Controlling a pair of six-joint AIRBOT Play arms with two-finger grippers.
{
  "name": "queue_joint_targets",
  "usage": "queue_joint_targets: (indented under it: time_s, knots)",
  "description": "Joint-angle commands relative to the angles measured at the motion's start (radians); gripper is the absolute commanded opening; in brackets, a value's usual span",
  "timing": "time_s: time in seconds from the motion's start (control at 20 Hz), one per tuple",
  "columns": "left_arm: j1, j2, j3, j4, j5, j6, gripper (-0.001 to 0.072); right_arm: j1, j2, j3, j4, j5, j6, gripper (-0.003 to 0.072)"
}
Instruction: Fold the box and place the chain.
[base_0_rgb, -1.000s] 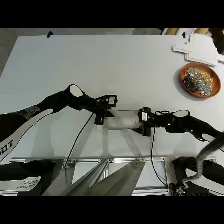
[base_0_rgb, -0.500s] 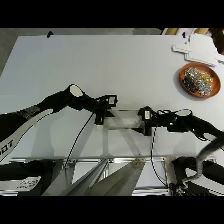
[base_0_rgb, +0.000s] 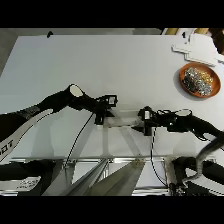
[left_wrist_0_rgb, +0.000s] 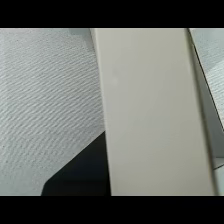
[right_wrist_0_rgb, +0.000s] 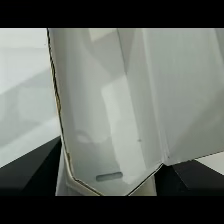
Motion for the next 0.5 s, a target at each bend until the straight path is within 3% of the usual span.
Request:
queue_joint_targets:
  time_s: [0.0,0.45]
  knots:
    - [-0.001,0.0,0.0,0.0,0.0,0.0,0.0009,0.001,-0.001,0.0,-0.005,-0.014,-0.001,0.0476]
    - [-0.001,0.0,0.0,0.0,0.0,0.0,0.0009,0.001,0.001,0.0,-0.076,-0.016,0.004,0.0461]
